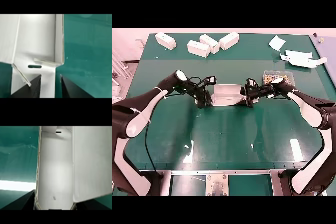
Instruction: Fold the box and place the chain.
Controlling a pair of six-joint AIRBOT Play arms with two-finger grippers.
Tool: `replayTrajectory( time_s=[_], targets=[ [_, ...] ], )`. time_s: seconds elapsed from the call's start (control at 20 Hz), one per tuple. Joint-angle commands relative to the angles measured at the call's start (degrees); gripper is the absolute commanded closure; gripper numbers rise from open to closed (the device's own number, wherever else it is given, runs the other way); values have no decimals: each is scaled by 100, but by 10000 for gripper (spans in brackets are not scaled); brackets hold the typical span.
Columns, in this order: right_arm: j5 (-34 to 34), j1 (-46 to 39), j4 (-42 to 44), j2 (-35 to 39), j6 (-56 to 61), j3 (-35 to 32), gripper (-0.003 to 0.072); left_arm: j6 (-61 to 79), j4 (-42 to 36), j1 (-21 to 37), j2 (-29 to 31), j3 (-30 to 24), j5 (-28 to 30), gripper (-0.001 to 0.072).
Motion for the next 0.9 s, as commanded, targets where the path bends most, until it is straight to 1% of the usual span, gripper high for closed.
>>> replayTrajectory(
  time_s=[0.0, 0.15, 0.25, 0.3, 0.45, 0.7, 0.85],
  targets=[
    [11, 4, -7, -4, -7, 0, 209, -129, 210, 109, -7, 7, -7, 409],
    [11, 4, -7, -4, -7, 0, 210, -92, 197, 109, -7, 9, -50, 409],
    [11, 4, -7, -4, -7, 0, 210, -125, 525, 109, 0, 83, -111, 409],
    [11, 4, -7, -4, -7, 0, 209, -153, 614, 109, 26, 101, -52, 409],
    [11, 4, -7, -4, -7, 0, 210, -151, 522, 109, 66, 101, 328, 408],
    [11, 4, -7, -4, -7, 0, 209, -149, 437, 107, 63, 101, 708, 408],
    [11, 4, -7, -4, -7, 0, 209, -90, 87, 107, 63, 101, 638, 409]
  ],
)
